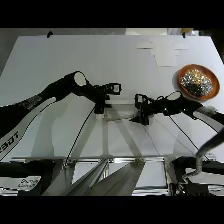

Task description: Fold the box and place the chain.

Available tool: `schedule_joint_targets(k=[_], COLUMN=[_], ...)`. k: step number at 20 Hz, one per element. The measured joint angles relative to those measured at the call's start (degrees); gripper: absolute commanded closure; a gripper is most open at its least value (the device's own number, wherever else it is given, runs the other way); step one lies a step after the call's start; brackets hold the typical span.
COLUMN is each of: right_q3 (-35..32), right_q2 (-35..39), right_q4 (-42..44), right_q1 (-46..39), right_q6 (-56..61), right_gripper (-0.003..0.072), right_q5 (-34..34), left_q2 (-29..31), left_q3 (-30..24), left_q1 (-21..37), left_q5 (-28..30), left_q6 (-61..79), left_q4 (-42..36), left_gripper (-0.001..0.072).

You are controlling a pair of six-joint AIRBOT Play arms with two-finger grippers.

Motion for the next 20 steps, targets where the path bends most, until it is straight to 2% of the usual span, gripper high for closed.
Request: schedule_joint_targets(k=[3, 20], right_q3=[0.0, 0.0], right_q2=[-0.1, -0.1], right_q4=[-0.2, -0.6], right_q1=[-0.4, -0.6], right_q6=[-0.1, 0.0], right_gripper=[0.0286, 0.0288], right_q5=[0.0, -0.4], left_q2=[0.0, 0.0], left_q3=[0.0, 0.0], left_q1=[0.0, 0.0], left_q5=[0.0, 0.0], left_q6=[0.0, 0.0], left_q4=[0.0, 0.0], left_gripper=[0.0698, 0.0698])
